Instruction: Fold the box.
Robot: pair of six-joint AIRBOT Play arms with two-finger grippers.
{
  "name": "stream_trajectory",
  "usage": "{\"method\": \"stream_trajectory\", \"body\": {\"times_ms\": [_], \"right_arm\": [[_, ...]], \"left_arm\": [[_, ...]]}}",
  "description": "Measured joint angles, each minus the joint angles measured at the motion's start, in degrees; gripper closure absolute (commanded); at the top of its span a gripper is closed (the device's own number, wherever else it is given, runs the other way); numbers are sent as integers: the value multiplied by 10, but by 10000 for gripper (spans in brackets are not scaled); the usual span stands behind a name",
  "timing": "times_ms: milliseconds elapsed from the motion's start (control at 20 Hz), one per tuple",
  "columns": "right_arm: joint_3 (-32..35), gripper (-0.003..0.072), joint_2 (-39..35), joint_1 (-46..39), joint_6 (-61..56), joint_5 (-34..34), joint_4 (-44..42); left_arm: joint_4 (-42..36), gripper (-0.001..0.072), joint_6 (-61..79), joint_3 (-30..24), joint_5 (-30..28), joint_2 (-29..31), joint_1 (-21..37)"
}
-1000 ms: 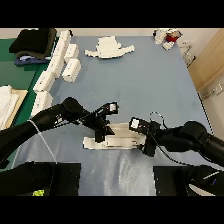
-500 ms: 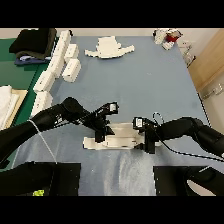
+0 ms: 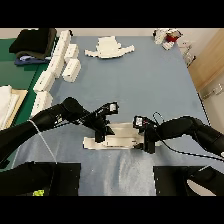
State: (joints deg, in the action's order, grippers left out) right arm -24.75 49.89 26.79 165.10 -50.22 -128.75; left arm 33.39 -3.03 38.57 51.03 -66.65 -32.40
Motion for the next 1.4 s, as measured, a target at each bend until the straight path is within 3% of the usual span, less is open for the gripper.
{"method": "stream_trajectory", "body": {"times_ms": [400, 700, 800, 1150, 1300, 1400], "right_arm": [[7, -28, 8, 1, 20, -8, 0], [24, -25, 15, 1, 60, 26, -2], [28, 41, 21, 2, 64, 33, -4], [37, 45, 30, 17, 70, 49, -7], [38, 175, 35, 18, 70, 57, -7], [39, 175, 39, 18, 71, 59, -7]], "left_arm": [[0, 698, 0, 0, 0, 0, 0], [0, 698, 0, 0, 0, 0, 0], [0, 698, 0, 0, 0, 0, 0], [0, 698, 0, 0, 0, 0, 0], [0, 698, 0, 0, 1, 0, 0], [0, 698, 0, 0, 2, 0, 0]]}}
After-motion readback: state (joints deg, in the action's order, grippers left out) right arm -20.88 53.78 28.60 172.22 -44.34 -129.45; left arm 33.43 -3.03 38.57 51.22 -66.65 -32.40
